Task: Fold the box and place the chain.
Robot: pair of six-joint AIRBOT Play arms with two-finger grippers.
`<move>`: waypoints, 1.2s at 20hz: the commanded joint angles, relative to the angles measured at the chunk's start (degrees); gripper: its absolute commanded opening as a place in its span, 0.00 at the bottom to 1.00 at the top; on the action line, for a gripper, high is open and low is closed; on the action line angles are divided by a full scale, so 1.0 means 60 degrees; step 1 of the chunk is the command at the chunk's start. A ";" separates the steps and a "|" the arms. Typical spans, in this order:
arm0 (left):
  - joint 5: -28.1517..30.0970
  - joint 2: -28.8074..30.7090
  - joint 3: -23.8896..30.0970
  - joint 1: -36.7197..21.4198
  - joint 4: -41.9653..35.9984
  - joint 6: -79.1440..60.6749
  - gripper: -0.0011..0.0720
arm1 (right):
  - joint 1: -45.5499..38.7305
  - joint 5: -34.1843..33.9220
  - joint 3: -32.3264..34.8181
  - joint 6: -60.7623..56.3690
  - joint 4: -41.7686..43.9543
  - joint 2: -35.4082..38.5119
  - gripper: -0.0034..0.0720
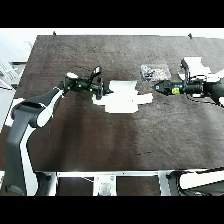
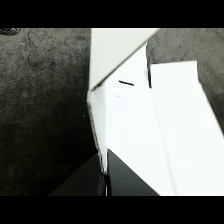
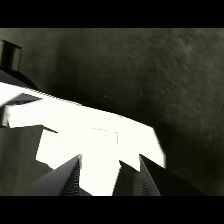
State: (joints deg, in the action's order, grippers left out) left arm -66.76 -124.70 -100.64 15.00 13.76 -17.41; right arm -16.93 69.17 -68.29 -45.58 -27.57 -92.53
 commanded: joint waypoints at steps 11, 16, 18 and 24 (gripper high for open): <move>0.0342 -0.0237 0.0193 0.0058 -0.0011 -0.1253 0.04 | 0.0011 -0.0018 0.1530 0.3570 0.2353 0.0565 0.58; 0.0448 -0.0233 0.0193 0.0047 -0.0011 -0.1242 0.04 | 0.0058 -0.0018 0.3024 0.6903 0.2295 0.2404 0.61; 0.0448 -0.0233 0.0193 0.0047 -0.0015 -0.1246 0.04 | 0.0135 -0.0015 0.3187 0.7734 0.2160 0.2597 0.72; 0.0452 -0.0233 0.0193 0.0047 -0.0025 -0.1246 0.04 | 0.0488 -0.0444 0.3195 0.8466 0.2892 0.2313 0.57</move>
